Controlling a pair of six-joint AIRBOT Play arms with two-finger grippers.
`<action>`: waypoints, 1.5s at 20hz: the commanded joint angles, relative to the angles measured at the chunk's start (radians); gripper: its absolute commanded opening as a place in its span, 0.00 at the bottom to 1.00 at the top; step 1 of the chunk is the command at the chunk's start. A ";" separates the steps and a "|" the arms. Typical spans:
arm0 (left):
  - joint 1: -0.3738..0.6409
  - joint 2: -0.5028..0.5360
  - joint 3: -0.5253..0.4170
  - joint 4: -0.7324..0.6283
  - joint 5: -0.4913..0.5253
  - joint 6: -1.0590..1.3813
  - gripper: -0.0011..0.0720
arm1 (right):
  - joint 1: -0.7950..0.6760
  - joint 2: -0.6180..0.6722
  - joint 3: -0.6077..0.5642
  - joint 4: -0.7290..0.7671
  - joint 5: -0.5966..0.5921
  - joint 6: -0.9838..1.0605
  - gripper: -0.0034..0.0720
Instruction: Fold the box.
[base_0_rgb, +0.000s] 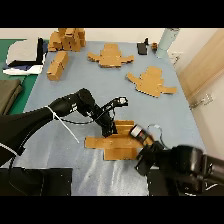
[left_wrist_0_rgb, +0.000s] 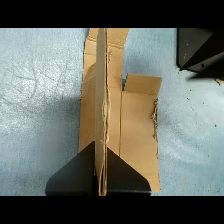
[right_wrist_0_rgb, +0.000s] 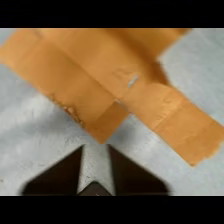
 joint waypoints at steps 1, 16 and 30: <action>-0.001 -0.001 0.000 0.000 0.001 0.000 0.03 | 0.213 -0.038 -0.068 -0.151 0.060 0.027 0.61; -0.001 -0.001 0.000 0.000 0.001 0.000 0.03 | 0.216 -0.270 -0.060 -0.435 0.168 0.053 0.60; -0.001 -0.001 0.000 0.000 0.002 0.000 0.03 | 0.166 -0.220 -0.026 -0.484 0.145 0.099 1.00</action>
